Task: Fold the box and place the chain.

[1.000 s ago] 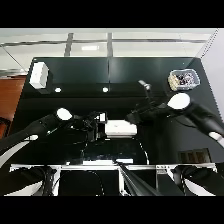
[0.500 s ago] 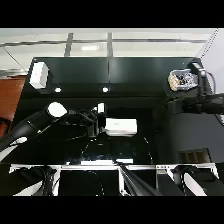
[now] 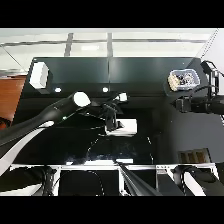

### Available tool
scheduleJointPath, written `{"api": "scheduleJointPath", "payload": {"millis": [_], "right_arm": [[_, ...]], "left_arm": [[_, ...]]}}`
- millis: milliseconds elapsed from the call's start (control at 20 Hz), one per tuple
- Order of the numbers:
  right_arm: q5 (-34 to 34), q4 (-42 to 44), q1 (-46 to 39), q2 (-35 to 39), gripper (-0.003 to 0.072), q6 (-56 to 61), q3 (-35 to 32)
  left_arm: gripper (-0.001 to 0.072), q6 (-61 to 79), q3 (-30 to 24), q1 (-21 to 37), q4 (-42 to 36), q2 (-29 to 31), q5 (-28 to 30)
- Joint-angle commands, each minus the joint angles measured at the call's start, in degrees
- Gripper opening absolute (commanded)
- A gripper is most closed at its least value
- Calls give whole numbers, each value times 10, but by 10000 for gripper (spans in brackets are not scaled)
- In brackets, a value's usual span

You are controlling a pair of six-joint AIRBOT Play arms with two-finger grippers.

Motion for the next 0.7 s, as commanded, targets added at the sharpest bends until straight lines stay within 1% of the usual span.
{"api": "scheduleJointPath", "payload": {"millis": [0,400,650], "right_arm": [[-5,-3,-2,1,16,-1,-3],[-17,-3,-2,1,16,-16,-3],[-19,-3,-2,1,16,-16,-3]], "left_arm": [[709,-31,43,-17,3,-54,-31],[709,-31,45,-17,6,-54,-66],[709,-20,56,-18,50,-54,-86]]}}
